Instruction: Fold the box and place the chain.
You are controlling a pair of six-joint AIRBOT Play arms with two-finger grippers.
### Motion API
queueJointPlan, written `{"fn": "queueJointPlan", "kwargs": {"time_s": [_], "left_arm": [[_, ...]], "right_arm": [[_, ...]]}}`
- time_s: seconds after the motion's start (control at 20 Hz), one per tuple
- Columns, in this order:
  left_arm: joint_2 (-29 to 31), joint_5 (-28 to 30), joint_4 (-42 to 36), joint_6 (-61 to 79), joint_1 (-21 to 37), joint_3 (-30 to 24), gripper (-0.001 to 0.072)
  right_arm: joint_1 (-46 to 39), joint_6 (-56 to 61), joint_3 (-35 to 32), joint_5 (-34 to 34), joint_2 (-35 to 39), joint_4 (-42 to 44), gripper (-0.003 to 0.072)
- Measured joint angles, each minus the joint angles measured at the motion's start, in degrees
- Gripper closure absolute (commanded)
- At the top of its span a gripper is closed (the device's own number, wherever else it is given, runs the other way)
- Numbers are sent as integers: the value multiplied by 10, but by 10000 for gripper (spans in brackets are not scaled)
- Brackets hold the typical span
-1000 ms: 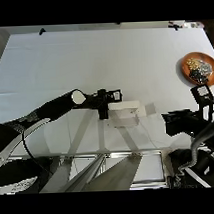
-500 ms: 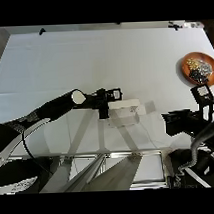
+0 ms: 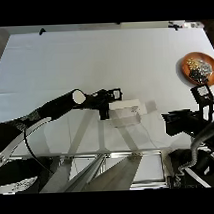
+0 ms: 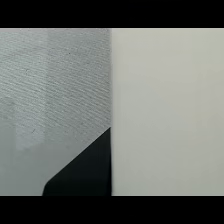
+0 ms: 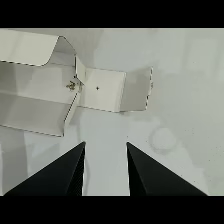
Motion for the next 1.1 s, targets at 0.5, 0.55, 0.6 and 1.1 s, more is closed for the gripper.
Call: {"fn": "queueJointPlan", "kwargs": {"time_s": [0.5, 0.55, 0.6, 1.1], "left_arm": [[-1, -48, 2, 63, 0, 0, 704], [-1, -50, 2, 66, 0, 0, 703], [-1, -52, 2, 69, 0, 0, 702], [-1, -55, 3, 80, 0, 0, 694]], "right_arm": [[0, 0, 0, -1, 0, 0, 387], [0, 0, 0, -1, 0, 0, 387], [0, 0, 0, -1, 0, 0, 387], [0, 0, 0, -2, 0, 0, 387]]}}
